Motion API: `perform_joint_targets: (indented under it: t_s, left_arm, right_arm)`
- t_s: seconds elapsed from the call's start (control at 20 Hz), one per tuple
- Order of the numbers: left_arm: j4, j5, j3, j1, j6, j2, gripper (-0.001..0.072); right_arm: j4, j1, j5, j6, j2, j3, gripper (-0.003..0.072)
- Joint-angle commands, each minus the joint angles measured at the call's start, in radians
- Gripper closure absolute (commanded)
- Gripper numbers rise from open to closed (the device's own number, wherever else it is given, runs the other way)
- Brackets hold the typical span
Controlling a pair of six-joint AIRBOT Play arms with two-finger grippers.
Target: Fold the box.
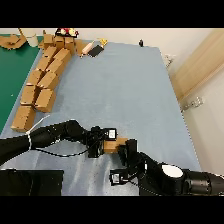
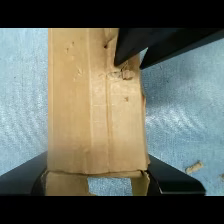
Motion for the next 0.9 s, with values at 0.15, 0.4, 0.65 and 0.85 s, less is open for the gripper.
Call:
perform_joint_targets:
  t_s: [0.15, 0.4, 0.65, 0.85]
  left_arm:
    - [0.000, 0.000, 0.000, 0.000, 0.000, 0.000, 0.0200]
    - [0.000, 0.000, 0.000, 0.000, 0.000, 0.000, 0.0200]
    - [0.000, 0.001, 0.000, 0.000, 0.000, 0.000, 0.0200]
    - [0.000, 0.001, 0.000, 0.000, 0.000, 0.000, 0.0200]
  right_arm:
    - [-0.031, 0.022, -0.029, 0.001, -0.001, 0.026, 0.0534]
    - [-0.004, 0.023, -0.055, 0.002, -0.001, 0.031, 0.0370]
    - [0.035, 0.023, -0.036, 0.030, -0.003, 0.031, 0.0252]
    - [0.037, 0.023, -0.036, 0.031, -0.003, 0.031, 0.0246]
